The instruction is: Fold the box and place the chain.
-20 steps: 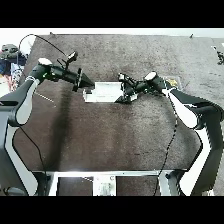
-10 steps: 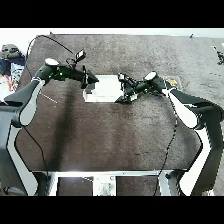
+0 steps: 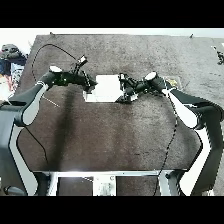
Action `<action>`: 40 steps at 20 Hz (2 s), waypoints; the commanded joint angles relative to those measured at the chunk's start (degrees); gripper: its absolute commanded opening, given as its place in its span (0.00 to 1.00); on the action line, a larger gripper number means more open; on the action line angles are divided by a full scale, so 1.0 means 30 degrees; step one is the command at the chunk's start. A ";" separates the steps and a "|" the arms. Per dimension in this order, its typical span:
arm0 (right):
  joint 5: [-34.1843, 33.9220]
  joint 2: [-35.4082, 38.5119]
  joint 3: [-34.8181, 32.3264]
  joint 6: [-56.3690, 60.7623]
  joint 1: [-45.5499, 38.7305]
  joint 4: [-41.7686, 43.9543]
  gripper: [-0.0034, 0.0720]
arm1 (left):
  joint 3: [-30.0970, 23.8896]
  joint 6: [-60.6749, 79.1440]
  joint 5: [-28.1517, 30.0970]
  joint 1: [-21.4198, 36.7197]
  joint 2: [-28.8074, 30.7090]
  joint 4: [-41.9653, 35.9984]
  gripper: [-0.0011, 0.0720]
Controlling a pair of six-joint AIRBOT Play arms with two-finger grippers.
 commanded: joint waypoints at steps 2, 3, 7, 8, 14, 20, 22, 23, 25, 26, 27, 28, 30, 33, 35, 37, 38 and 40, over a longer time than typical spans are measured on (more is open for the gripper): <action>0.0007 0.0007 0.0000 -0.0029 0.0007 0.0007 0.66 | -0.0270 -0.0022 0.0299 0.0015 -0.0328 0.0175 0.03; 0.0007 0.0007 0.0000 -0.0029 0.0007 0.0007 0.66 | -0.0270 -0.0022 0.0291 0.0015 -0.0328 0.0066 0.03; 0.0007 0.0007 0.0000 -0.0029 0.0007 0.0007 0.66 | -0.0262 -0.0015 0.0240 0.0036 -0.0226 -0.0036 0.03; 0.0007 0.0007 0.0000 -0.0029 0.0007 0.0007 0.66 | -0.0262 0.0066 0.0270 0.0036 -0.0051 -0.0036 0.03; 0.0007 0.0007 0.0000 -0.0029 0.0007 0.0007 0.66 | 0.0452 0.0321 -0.0219 0.0080 0.2120 0.1122 0.03; 0.0007 0.0007 0.0000 -0.0029 0.0007 0.0007 0.66 | 0.1093 0.0539 -0.4160 0.0066 0.3526 0.7373 0.25; 0.0000 0.0007 0.0000 -0.0029 0.0000 0.0007 0.66 | 0.0488 0.1770 -0.4896 -0.0080 0.3468 0.7876 0.98; 0.0007 0.0007 0.0000 -0.0029 0.0007 0.0007 0.66 | 0.0153 0.1785 -0.4736 -0.0219 0.3468 0.8102 0.98; 0.0007 0.0007 0.0000 -0.0029 0.0000 0.0007 0.66 | -0.0459 0.1785 -0.4087 -0.0393 0.3468 0.8357 0.98; 0.0007 0.0007 0.0000 -0.0029 0.0007 0.0007 0.66 | -0.0750 0.1843 -0.3672 -0.0554 0.3461 0.8364 0.98; 0.0007 0.0007 0.0000 -0.0029 0.0007 0.0007 0.66 | -0.0984 0.1836 -0.3235 -0.0743 0.3461 0.8437 0.98; 0.0007 0.0007 0.0000 -0.0029 0.0007 0.0007 0.66 | -0.1144 0.1836 -0.3045 -0.0911 0.3417 0.8604 0.98; 0.0000 0.0007 0.0000 -0.0029 0.0007 0.0007 0.66 | -0.1384 0.1843 -0.3067 -0.1144 0.3366 0.8765 0.98; 0.0007 0.0007 0.0000 -0.0029 0.0007 0.0007 0.66 | -0.1523 0.1800 -0.3060 -0.1195 0.3162 0.8721 0.98; 0.0007 0.0007 0.0000 -0.0029 0.0007 0.0007 0.66 | -0.1523 0.1610 -0.3016 -0.1319 0.2871 0.8677 0.98; 0.0007 0.0007 0.0000 -0.0029 0.0007 0.0007 0.66 | -0.1574 0.1173 -0.2754 -0.1632 0.2674 0.8721 0.98; 0.0007 0.0007 0.0000 -0.0029 0.0007 0.0007 0.66 | -0.1574 0.0685 -0.2433 -0.1763 0.2601 0.8830 0.98; 0.0007 0.0007 0.0000 -0.0029 0.0007 0.0007 0.66 | -0.1574 -0.0546 -0.2186 -0.1770 0.2579 0.9151 0.98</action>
